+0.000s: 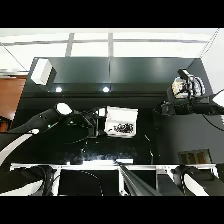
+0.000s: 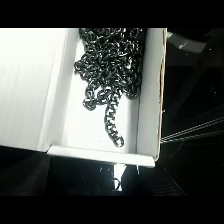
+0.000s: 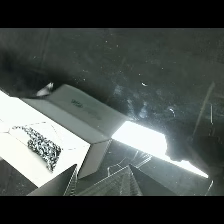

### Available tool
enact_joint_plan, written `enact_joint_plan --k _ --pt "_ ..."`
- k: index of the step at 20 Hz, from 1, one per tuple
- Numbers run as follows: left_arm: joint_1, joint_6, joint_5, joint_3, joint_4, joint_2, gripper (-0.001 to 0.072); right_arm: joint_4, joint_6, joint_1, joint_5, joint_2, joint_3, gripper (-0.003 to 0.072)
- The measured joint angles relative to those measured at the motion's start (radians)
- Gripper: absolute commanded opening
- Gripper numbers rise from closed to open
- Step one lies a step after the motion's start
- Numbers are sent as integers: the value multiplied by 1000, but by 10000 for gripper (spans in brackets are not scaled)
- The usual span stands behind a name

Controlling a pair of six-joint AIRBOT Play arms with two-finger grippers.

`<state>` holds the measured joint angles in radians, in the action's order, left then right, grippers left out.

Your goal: Fold the box and place the chain.

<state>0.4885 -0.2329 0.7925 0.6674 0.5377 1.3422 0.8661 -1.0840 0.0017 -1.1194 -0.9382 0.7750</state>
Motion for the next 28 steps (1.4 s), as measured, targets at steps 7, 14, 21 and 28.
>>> enact_joint_plan --k 7,14,21,28 --pt "40 -4 0 5 1 22 436 0 0 0 3 0 0 385" --pt "47 -4 -1 6 2 27 422 -58 0 10 61 -26 0 718" --pt "48 -4 0 6 4 27 422 -318 300 159 145 -255 42 717" --pt "48 -3 0 6 5 27 421 -229 676 215 -23 -269 54 715"
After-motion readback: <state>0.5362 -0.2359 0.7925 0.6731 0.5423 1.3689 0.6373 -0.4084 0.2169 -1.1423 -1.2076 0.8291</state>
